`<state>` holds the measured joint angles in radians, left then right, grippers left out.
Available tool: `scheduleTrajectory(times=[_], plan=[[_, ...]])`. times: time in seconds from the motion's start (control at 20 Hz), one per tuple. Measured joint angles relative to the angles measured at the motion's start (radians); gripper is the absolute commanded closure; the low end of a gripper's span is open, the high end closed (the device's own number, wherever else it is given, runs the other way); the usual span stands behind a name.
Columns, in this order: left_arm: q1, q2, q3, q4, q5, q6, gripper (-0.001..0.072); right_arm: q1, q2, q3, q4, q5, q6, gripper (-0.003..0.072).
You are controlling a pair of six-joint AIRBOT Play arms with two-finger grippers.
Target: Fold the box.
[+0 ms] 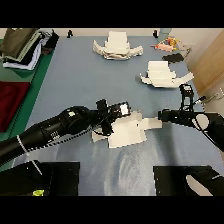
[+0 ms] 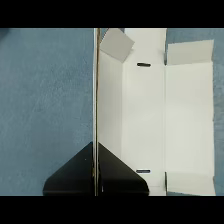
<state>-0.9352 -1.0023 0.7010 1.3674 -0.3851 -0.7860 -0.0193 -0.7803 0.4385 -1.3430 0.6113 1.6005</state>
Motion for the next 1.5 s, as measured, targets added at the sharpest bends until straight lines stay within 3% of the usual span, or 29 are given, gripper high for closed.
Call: scheduleTrajectory(times=[0.35, 0.75, 1.5], plan=[[-0.053, 0.0, 0.001, -0.002, 0.044, 0.101, 0.0701, 0.0, 0.0, 0.0, 0.018, 0.0, 0.0, 0.0465], [-0.107, 0.0, -0.085, 0.001, 0.132, 0.111, 0.0701, 0.0, 0.0, 0.0, 0.019, -0.001, 0.0, 0.0465], [-0.113, 0.001, -0.1, 0.0, -0.035, -0.001, 0.0699, 0.0, 0.0, 0.0, 0.016, -0.003, 0.0, 0.0465]])
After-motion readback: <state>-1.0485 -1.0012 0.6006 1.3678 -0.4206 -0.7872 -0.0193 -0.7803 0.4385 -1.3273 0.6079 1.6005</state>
